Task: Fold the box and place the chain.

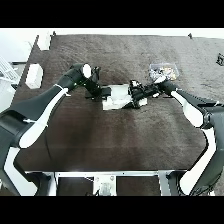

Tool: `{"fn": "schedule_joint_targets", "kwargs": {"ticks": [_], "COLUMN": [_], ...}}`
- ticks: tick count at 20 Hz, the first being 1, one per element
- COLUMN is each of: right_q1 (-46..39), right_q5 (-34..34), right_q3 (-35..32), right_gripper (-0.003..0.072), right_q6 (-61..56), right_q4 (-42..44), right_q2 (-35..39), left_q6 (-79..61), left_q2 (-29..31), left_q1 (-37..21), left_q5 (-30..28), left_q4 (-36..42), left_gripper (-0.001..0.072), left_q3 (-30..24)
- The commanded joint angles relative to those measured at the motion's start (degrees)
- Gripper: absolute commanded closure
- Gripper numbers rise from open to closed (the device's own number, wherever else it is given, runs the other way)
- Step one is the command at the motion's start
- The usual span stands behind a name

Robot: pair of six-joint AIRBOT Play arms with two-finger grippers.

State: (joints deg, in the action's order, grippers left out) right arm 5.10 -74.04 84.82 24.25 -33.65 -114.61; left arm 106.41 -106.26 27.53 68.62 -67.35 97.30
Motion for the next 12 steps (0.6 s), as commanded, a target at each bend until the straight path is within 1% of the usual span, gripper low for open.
{"fn": "schedule_joint_targets", "kwargs": {"ticks": [1, 7, 12], "right_q1": [0.07, 0.07, 0.07], "right_q5": [0.02, 0.02, 0.02], "right_q3": [0.00, 0.00, 0.00], "right_gripper": [0.0094, 0.0094, 0.0094], "right_q6": [-0.04, -0.04, -0.04], "right_q4": [0.17, 0.17, 0.17], "right_q2": [-0.02, -0.02, -0.02], "left_q6": [0.26, 0.28, 1.18], "left_q2": [-0.74, -1.05, -1.42], "left_q1": [0.09, 1.33, 1.33], "left_q5": [0.72, -1.20, -0.07], "left_q4": [-0.11, -1.66, -1.66], "left_gripper": [0.0433, 0.0431, 0.0431], "left_q3": [-0.02, -0.02, 0.48]}}
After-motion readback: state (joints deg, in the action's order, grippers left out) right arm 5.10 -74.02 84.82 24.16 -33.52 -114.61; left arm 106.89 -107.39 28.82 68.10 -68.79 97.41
